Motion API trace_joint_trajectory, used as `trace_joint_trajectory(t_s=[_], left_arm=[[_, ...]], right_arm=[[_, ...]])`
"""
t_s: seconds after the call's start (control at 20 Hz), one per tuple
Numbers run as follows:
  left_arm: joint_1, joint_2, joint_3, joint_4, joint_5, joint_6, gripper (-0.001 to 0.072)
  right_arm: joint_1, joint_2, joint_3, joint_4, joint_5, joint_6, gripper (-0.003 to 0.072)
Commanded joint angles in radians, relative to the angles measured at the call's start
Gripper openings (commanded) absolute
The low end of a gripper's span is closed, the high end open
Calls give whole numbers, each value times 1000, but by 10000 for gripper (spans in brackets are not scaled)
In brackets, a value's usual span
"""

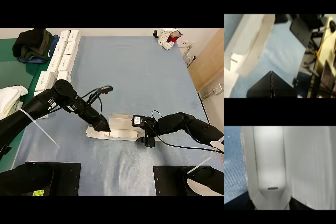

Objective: Fold the box.

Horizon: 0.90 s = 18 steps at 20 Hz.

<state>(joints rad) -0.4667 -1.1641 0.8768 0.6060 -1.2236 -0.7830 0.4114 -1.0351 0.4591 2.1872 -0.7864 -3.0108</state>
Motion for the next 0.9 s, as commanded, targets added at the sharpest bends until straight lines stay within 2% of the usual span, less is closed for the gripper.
trace_joint_trajectory(t_s=[0.0,0.3,0.55,0.85], left_arm=[[8,-29,36,-129,127,-26,11],[20,-231,103,-142,286,-108,12],[18,-381,116,-140,253,-166,12],[18,-426,116,-139,255,-180,11]], right_arm=[[0,0,1,0,0,0,509],[0,0,1,0,1,0,510],[0,0,1,0,0,0,510],[0,0,1,0,0,0,509]])
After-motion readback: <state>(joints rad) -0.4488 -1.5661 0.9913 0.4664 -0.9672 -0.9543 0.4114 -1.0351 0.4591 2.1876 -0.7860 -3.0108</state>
